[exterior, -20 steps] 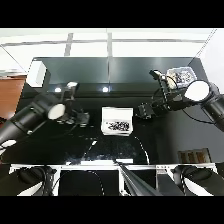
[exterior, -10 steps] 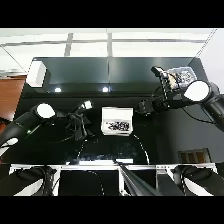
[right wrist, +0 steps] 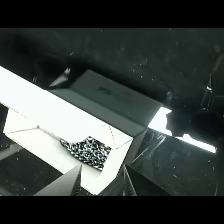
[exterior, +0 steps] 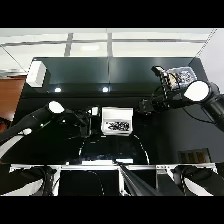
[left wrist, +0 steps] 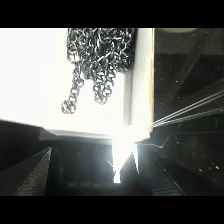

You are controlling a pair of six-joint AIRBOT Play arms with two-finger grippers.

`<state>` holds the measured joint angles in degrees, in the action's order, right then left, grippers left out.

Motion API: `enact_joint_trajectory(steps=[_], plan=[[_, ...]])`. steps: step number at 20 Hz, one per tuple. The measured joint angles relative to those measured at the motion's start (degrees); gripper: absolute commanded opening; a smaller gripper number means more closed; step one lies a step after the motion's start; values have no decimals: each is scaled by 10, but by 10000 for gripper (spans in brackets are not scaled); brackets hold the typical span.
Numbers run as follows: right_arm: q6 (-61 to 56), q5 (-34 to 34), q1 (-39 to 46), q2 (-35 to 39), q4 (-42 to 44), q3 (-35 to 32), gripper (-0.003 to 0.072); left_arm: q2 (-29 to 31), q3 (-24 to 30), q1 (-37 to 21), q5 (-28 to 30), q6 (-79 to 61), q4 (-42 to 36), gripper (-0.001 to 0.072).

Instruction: Fold the box and place the chain.

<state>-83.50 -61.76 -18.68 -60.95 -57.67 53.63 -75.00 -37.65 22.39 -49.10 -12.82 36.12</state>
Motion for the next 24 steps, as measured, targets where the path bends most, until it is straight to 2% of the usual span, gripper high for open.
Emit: enact_joint_trajectory(steps=[8, 10, 11, 12, 13, 14, 15, 16, 20, 22, 24], plan=[[0, 5, 0, 0, 0, 0, 314, -31, -16, 27, 10, -29, -19, 709], [0, 6, 0, 0, 0, 0, 314, -34, -18, 33, 17, -33, -23, 689], [0, 6, 0, 0, 0, 0, 314, -35, -19, 35, 17, -33, -23, 622], [0, 9, 0, 0, 0, 0, 315, -36, -19, 36, 18, -34, -23, 452], [0, 13, 0, 0, 0, 0, 316, -37, -20, 37, 19, -36, -24, 346], [0, 22, 0, 0, 0, 0, 393, -38, -20, 37, 19, -36, -25, 342], [0, 36, 0, 0, 0, 0, 681, -38, -21, 38, 19, -36, -25, 343], [-1, 56, 0, -1, 0, -1, 697, -38, -21, 38, 19, -36, -25, 343], [-1, 147, -6, -25, 5, -1, 696, -38, -21, 39, 19, -37, -25, 343], [31, 155, -19, -50, 5, -1, 587, -38, -21, 39, 19, -37, -25, 343], [116, 148, -40, -71, 6, -1, 588, -38, -21, 39, 19, -37, -26, 343]])
